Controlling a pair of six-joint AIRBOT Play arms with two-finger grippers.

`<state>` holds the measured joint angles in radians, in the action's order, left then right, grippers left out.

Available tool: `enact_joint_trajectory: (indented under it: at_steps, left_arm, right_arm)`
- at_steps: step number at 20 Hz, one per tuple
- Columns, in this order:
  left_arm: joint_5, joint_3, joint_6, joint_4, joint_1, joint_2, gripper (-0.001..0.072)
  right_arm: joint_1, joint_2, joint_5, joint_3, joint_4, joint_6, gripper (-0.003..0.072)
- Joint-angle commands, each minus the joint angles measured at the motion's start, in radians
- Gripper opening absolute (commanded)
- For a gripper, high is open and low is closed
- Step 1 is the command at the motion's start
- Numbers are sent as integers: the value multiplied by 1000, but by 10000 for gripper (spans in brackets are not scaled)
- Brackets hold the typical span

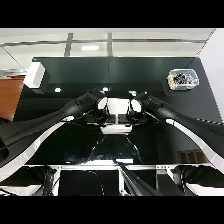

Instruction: Fold the box and place the chain.

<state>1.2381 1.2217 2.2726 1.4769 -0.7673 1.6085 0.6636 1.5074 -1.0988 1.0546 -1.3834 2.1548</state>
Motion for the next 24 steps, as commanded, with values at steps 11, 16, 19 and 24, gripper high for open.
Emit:
enact_joint_trajectory:
  at_steps: [11,16,19,24]
  left_arm:
    - [2,1,2,6,1,-1,28]
    - [1,1,2,6,1,-1,29]
    - [1,1,2,6,1,-1,29]
    - [1,1,2,6,1,-1,29]
  right_arm:
    - [1,-1,-42,17,-16,-19,239]
    - [18,-1,-41,20,-35,-19,12]
    - [18,-1,-42,21,-35,-19,11]
    - [18,-2,-45,32,-34,-19,115]
